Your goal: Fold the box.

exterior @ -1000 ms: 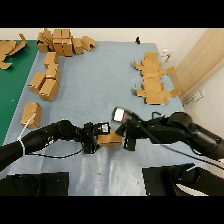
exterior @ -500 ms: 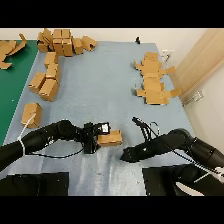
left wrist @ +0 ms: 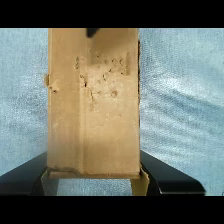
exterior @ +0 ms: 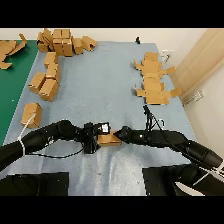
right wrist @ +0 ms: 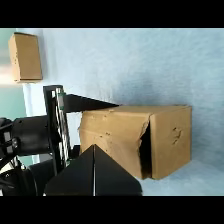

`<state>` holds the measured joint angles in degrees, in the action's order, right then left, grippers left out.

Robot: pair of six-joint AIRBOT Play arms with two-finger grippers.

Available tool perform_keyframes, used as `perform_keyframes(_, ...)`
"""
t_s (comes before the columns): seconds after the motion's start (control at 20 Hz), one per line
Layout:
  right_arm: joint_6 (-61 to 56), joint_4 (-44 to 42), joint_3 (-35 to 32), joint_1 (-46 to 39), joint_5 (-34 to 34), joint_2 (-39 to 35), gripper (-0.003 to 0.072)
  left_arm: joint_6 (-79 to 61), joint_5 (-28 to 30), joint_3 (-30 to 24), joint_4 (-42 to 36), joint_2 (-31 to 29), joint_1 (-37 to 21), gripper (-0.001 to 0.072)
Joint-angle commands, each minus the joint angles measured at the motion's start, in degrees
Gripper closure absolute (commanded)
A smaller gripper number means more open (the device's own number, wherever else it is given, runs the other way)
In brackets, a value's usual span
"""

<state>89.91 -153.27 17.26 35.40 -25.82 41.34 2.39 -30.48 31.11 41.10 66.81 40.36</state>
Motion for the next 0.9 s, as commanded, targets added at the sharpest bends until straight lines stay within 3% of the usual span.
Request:
perform_keyframes(0.0,0.5,0.0,-0.1,0.1,0.4,1.3,0.0686,0.0,0.0,0.0,0.0,0.0,0.0,0.0228)
perform_keyframes(0.3,0.5,2.0,-0.1,0.1,-4.8,1.4,0.0686,0.0,0.0,0.0,0.0,0.0,0.0,0.0228)
perform_keyframes(0.85,0.5,4.3,-0.6,0.0,-3.2,1.6,0.0685,0.0,0.0,0.0,0.0,0.0,0.0,0.0228)
